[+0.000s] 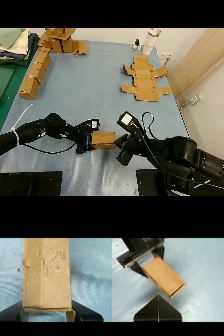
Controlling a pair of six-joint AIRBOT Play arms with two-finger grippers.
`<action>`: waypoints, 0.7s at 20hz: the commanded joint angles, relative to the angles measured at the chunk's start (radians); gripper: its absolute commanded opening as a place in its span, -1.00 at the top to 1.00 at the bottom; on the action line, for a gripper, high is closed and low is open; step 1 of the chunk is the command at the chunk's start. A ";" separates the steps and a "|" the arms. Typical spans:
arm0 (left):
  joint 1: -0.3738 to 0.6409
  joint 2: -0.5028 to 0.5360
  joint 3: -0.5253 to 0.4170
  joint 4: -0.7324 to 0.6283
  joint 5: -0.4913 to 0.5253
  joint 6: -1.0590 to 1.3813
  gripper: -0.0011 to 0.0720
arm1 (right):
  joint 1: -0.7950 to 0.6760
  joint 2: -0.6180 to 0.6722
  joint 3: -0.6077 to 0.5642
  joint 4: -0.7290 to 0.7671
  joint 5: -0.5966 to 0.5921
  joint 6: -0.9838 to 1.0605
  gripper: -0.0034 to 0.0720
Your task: Fold the box.
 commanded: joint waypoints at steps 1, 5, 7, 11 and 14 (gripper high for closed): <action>0.001 0.000 0.001 0.000 0.000 0.000 -0.69 | -0.033 0.034 -0.168 0.395 0.152 0.277 0.91; 0.001 0.000 0.001 0.000 0.000 0.000 -0.69 | -0.031 0.017 -0.277 0.666 0.668 0.214 0.91; 0.001 0.000 0.001 0.000 0.000 0.000 -0.69 | -0.031 -0.024 -0.277 0.666 0.777 0.215 0.91; 0.001 0.000 0.001 0.000 0.000 0.000 -0.69 | -0.031 -0.150 -0.277 0.666 0.797 0.226 0.91; 0.001 0.000 0.001 0.000 0.000 0.000 -0.69 | -0.031 -0.220 -0.277 0.658 0.807 0.225 0.91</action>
